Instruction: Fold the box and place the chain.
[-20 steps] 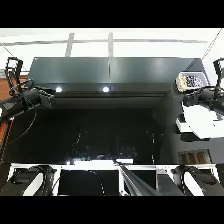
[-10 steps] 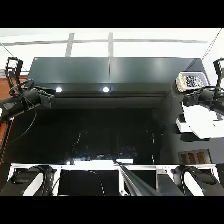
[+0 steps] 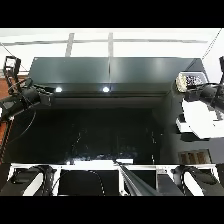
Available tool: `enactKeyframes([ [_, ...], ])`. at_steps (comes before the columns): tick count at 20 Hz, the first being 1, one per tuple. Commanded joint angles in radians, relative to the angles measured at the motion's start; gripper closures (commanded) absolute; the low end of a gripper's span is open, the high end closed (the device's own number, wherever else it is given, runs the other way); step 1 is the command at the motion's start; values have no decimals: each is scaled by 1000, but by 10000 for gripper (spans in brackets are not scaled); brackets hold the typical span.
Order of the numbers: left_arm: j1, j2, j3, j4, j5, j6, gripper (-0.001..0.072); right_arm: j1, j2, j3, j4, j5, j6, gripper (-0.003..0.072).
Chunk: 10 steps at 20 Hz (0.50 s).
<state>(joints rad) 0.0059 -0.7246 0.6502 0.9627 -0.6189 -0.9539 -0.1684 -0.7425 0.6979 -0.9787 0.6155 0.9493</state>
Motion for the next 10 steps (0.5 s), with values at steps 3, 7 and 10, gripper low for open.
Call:
enactKeyframes([
  [3, -5, -49, -11, -104, 142, -3, 603, -2, -31, 0, 144, -293, 0, 602],
  [7, -19, -158, -11, -159, 97, -16, 1, -93, -190, 1, 103, -255, 15, -15],
  [10, -13, -197, -11, -154, 54, -16, 1, -336, -316, 83, -117, -145, 350, -14],
])
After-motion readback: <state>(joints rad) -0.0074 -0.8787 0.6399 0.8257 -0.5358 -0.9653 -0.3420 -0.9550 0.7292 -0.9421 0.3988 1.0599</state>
